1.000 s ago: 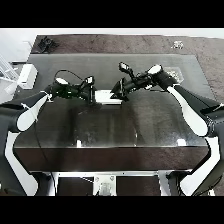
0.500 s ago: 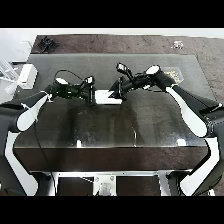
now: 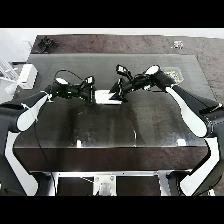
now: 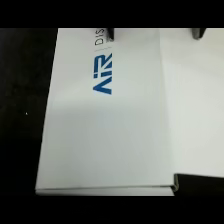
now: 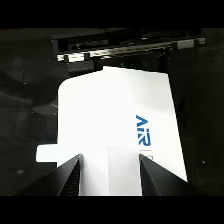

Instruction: Fold the box and place the chain.

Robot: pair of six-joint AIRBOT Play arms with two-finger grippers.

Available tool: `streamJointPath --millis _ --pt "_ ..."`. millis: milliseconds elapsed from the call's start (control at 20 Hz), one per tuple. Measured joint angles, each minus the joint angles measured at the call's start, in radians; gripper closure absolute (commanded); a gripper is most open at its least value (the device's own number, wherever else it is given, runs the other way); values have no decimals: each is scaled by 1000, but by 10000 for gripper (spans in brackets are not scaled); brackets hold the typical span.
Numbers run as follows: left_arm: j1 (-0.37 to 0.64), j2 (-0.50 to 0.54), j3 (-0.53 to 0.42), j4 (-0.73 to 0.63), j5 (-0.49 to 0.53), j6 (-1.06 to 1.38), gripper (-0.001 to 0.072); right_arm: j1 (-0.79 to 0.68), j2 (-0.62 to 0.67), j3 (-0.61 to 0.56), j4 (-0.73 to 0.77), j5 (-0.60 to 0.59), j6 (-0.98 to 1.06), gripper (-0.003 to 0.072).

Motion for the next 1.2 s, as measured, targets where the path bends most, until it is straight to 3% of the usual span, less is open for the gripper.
streamJointPath --millis 350,800,1200 --pt "0 0 0 0 -1 0 198 -3 18 -12 -2 14 -38 295" --pt "0 0 0 0 0 0 198 -11 100 -161 87 -151 -179 330" --pt "0 0 0 0 0 0 198 24 122 -261 184 -211 -325 331"
